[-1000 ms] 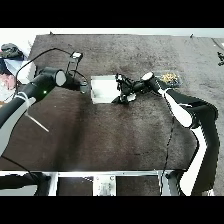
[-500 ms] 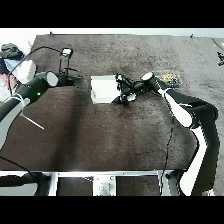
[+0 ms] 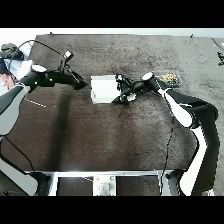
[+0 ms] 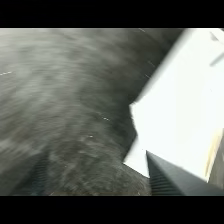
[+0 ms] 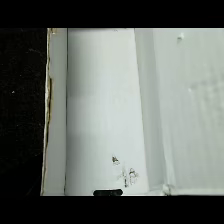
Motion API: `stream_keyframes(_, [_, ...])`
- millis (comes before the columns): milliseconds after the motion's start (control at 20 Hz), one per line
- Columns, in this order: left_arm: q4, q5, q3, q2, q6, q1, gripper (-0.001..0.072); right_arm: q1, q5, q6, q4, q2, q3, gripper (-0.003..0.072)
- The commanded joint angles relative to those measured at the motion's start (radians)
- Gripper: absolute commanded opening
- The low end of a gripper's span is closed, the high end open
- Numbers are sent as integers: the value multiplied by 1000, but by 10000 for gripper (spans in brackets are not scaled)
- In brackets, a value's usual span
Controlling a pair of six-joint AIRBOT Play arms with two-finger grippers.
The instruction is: Fold the box and place the chain.
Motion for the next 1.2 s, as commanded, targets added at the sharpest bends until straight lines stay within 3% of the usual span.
stream_keyframes(0, [2,-129,22,-80,304,-14,720,0,0,0,0,0,0,469])
stream_keyframes(300, [22,-230,22,-125,404,-20,720,0,0,0,0,0,0,468])
stream_keyframes(1150, [-12,-212,22,-154,492,-68,720,0,0,0,0,0,0,468])
